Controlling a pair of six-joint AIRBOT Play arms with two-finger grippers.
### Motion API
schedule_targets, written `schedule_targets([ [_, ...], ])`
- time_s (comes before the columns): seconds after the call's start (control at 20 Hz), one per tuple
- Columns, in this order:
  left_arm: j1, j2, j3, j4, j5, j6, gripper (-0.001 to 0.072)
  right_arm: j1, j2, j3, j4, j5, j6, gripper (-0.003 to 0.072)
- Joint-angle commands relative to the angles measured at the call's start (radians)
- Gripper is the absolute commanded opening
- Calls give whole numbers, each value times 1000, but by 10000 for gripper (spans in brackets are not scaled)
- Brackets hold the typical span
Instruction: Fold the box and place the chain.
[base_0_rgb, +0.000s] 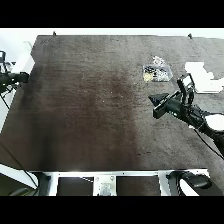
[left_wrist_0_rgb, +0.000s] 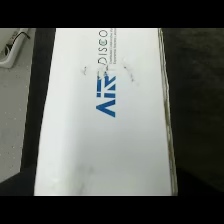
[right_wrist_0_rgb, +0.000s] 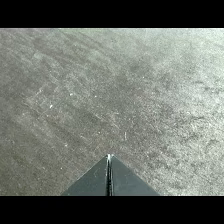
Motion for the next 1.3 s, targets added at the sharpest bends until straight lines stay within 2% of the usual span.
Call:
schedule_targets([
  [0.0,13,-53,-5,7,45,29,19,0,0,0,3,-4,0,13],
  [0.2,13,-68,0,-28,88,95,19,0,-1,-1,3,-16,0,13],
  [0.5,13,-72,2,-52,83,122,21,0,-11,-1,4,-39,0,13],
  [0.85,13,-75,3,-108,-9,124,20,0,-11,-1,11,-47,0,13],
  [1.15,10,-84,3,-174,-2,150,21,0,-11,-1,11,-49,0,13],
  [1.2,10,-84,3,-174,-1,164,124,0,-11,-1,11,-49,0,13],
  [1.25,10,-84,3,-174,-1,175,517,0,-11,-1,11,-50,-1,13],
])
